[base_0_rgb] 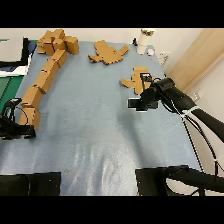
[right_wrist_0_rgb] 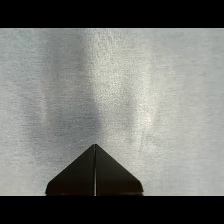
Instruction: Fold the box.
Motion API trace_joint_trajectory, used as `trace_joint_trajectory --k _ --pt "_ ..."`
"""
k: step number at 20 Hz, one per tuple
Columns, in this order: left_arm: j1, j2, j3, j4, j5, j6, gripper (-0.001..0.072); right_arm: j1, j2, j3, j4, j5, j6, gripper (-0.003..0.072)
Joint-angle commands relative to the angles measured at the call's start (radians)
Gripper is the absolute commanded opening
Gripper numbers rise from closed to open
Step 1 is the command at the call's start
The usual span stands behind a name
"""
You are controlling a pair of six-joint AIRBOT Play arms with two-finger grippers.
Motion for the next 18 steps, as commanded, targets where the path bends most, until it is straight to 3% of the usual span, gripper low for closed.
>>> trace_joint_trajectory --k 1,2,4,6,7,10,13,18 --pt "-0.001 0.001 0.042 -0.035 -0.234 -0.04 0.0699 0.0 0.0 0.001 0.005 -0.003 0.0 0.0006" --pt "-0.002 0.001 0.042 -0.095 -0.262 -0.04 0.0634 0.0 0.0 0.001 0.02 -0.006 0.0 0.0006" --pt "-0.002 0.001 0.042 -0.303 -0.298 -0.001 0.0045 0.0 0.0 0.001 0.076 -0.014 -0.036 0.0005" --pt "-0.025 0.001 0.05 -0.523 -0.297 0.031 0.0011 0.0 0.0 0.001 0.163 -0.026 -0.103 0.0005" --pt "-0.067 0.001 0.068 -0.563 -0.29 0.02 0.001 0.0 0.0 0.001 0.204 -0.026 -0.128 0.0006" --pt "-0.279 -0.011 0.172 -0.526 -0.19 -0.076 0.001 0.0 -0.019 0.009 0.315 -0.014 -0.176 0.0006" --pt "-0.46 -0.097 0.311 -0.524 -0.053 -0.122 0.001 0.0 -0.086 0.037 0.354 -0.015 -0.176 0.0006" --pt "-0.575 -0.345 0.478 -0.525 -0.025 -0.126 0.0011 0.0 -0.174 0.087 0.406 -0.007 -0.184 0.0006"
